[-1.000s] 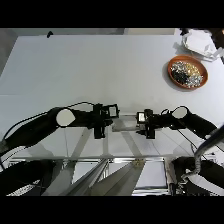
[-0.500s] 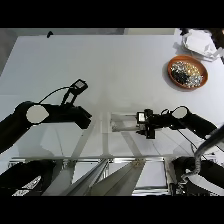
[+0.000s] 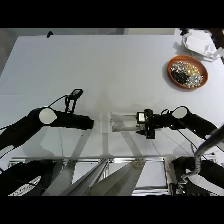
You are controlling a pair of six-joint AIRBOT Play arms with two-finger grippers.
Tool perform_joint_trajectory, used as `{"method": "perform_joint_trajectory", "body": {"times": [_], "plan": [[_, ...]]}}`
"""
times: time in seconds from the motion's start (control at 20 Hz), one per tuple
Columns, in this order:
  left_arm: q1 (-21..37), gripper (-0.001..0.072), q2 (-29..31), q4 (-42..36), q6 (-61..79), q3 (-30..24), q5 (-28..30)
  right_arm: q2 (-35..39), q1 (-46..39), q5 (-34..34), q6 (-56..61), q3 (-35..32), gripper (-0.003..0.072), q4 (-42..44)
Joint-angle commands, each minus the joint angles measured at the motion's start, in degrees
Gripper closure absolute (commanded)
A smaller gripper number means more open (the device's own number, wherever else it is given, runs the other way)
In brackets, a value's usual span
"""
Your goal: Fold the box and place the chain.
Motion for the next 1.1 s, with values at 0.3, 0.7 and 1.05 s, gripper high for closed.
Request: {"method": "perform_joint_trajectory", "body": {"times": [0.3,0.7,1.05], "plan": [[-4.17,0.0706,-7.85,-17.27,14.27,-0.33,3.93,-0.04,0.0,0.02,0.0,-0.02,0.0287,0.0],[-6.21,0.0617,-3.69,-20.65,18.78,-0.31,4.87,-0.04,0.0,0.02,0.0,-0.02,0.0287,0.0],[-7.72,0.0552,-2.45,-24.0,20.65,-0.31,4.42,-0.04,0.02,0.02,0.0,-0.02,0.0287,0.0]]}}
